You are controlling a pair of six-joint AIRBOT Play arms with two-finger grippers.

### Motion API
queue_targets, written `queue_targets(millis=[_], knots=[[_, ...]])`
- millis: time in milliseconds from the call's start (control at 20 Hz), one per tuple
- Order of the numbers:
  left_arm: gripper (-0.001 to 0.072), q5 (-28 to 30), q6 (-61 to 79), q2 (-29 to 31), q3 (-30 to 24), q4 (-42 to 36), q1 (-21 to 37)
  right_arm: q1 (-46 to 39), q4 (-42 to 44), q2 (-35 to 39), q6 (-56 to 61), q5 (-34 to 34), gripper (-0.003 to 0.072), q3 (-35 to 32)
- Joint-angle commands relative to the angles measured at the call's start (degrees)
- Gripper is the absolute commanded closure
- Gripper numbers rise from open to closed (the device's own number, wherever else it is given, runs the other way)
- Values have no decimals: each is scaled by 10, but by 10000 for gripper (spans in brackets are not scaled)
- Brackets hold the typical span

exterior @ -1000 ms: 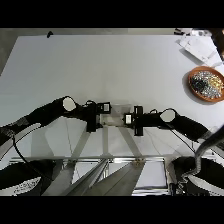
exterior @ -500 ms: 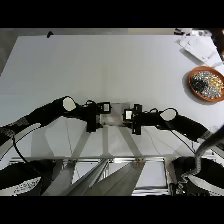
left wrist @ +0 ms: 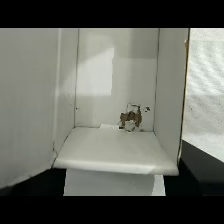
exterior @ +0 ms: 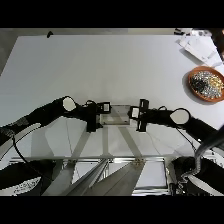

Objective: Fold the box and place the chain.

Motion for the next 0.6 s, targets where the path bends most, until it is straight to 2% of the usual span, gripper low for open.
queue_targets(millis=[0, 150, 250, 300, 400, 550], knots=[[418, 0, 0, 0, 0, 0, 0, -42, -161, 114, 249, 53, 678, 0], [418, 0, 0, 0, 0, 0, 0, -92, -288, 190, 509, 127, 678, 0], [418, 0, 0, 0, 0, 0, 0, -132, -371, 207, 698, 163, 678, 0], [418, 0, 0, 0, 0, 0, 0, -156, -394, 206, 750, 186, 678, 0], [418, 0, 0, 0, 0, 0, 0, -196, -399, 195, 770, 218, 678, 0], [418, 0, 0, 0, 0, 0, 0, -219, -397, 159, 770, 228, 678, 0]])
